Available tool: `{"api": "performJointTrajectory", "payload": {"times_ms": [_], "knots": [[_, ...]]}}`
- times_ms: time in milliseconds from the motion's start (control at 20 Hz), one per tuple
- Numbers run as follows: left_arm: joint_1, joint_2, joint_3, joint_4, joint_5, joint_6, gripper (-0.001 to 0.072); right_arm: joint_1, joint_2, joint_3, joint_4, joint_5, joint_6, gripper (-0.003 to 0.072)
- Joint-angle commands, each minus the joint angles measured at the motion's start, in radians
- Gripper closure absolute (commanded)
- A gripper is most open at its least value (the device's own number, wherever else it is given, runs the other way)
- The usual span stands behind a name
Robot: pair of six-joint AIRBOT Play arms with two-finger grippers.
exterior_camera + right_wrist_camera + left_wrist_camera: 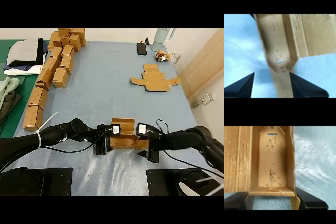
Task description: Fold the box.
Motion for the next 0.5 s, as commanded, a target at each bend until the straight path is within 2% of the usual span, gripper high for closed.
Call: {"api": "performJointTrajectory", "payload": {"times_ms": [0, 50, 150, 200, 250, 300, 350, 450], "knots": [[0.000, 0.000, 0.001, 0.000, 0.000, 0.000, 0.0105, 0.000, 0.180, 0.000, 0.066, -0.091, 0.376, -0.0023], [0.000, 0.000, 0.001, 0.000, 0.000, 0.000, 0.0105, 0.001, 0.209, -0.001, 0.078, -0.092, 0.512, -0.0020], [0.000, 0.000, 0.001, 0.000, 0.000, 0.000, 0.0105, 0.000, 0.246, -0.018, 0.080, -0.097, 0.745, 0.0064], [0.000, 0.000, 0.001, 0.000, 0.000, 0.000, 0.0105, 0.000, 0.255, -0.036, 0.082, -0.093, 0.842, 0.0156], [0.000, 0.000, 0.001, 0.000, 0.000, 0.000, 0.0105, 0.001, 0.255, -0.057, 0.103, -0.079, 0.922, 0.0321], [0.000, 0.000, 0.001, 0.000, 0.000, 0.000, 0.0105, 0.001, 0.253, -0.080, 0.141, -0.061, 0.988, 0.0529], [0.000, 0.000, 0.001, 0.000, 0.000, 0.000, 0.0105, 0.001, 0.253, -0.099, 0.180, -0.048, 1.040, 0.0684], [0.000, 0.000, 0.001, 0.000, 0.000, 0.000, 0.0105, 0.000, 0.253, -0.107, 0.183, -0.047, 1.098, 0.0682]]}}
